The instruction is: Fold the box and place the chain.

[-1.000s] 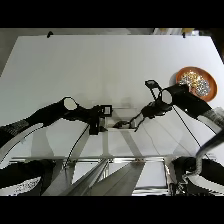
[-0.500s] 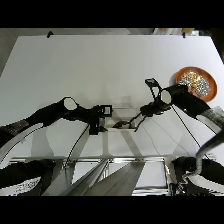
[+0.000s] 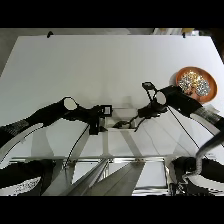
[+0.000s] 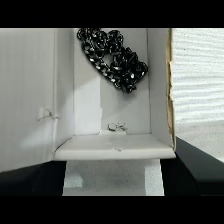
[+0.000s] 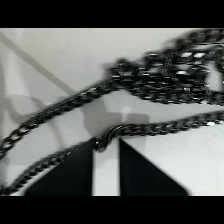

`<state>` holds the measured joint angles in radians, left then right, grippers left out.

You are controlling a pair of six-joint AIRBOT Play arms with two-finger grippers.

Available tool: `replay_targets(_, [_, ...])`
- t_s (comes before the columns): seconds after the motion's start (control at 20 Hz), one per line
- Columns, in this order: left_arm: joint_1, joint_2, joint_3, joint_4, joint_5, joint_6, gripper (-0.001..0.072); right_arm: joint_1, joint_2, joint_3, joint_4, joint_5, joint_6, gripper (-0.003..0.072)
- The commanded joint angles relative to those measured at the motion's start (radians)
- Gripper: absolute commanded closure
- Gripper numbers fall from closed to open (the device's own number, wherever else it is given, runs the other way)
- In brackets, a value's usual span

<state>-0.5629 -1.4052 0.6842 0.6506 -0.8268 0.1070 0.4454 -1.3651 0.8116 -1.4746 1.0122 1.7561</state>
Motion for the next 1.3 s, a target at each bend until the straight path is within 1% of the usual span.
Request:
replay_targets(0.0, [0.000,0.000,0.000,0.000,0.000,0.000,0.0600,0.009,-0.008,-0.001,0.014,0.016,-0.021,0.0670])
replay_targets(0.15, [0.000,0.000,0.000,0.000,0.000,0.000,0.0600,0.030,0.060,-0.001,-0.012,0.031,-0.037,0.0669])
replay_targets(0.35, [0.000,0.000,0.000,0.000,0.000,0.000,0.0600,0.094,0.236,-0.001,-0.007,0.061,-0.036,0.0669])
replay_targets(0.5, [0.000,0.000,0.000,0.000,0.000,0.000,0.0600,0.160,0.364,-0.001,0.095,0.033,-0.030,0.0669])
replay_targets(0.6, [0.001,0.000,0.000,0.000,0.000,0.000,0.0600,0.211,0.422,-0.001,0.208,-0.047,-0.034,0.0669])
replay_targets(0.75, [0.001,0.000,0.000,0.000,0.000,0.000,0.0600,0.284,0.445,-0.001,0.311,-0.159,-0.055,0.0669])
replay_targets(1.0, [0.000,0.000,0.000,0.000,0.000,0.000,0.0600,0.361,0.445,-0.001,0.391,-0.302,-0.091,0.0668])
replay_targets(1.25, [0.000,0.000,0.000,0.000,0.000,0.000,0.0600,0.364,0.445,0.000,0.627,-0.344,-0.262,0.0668])
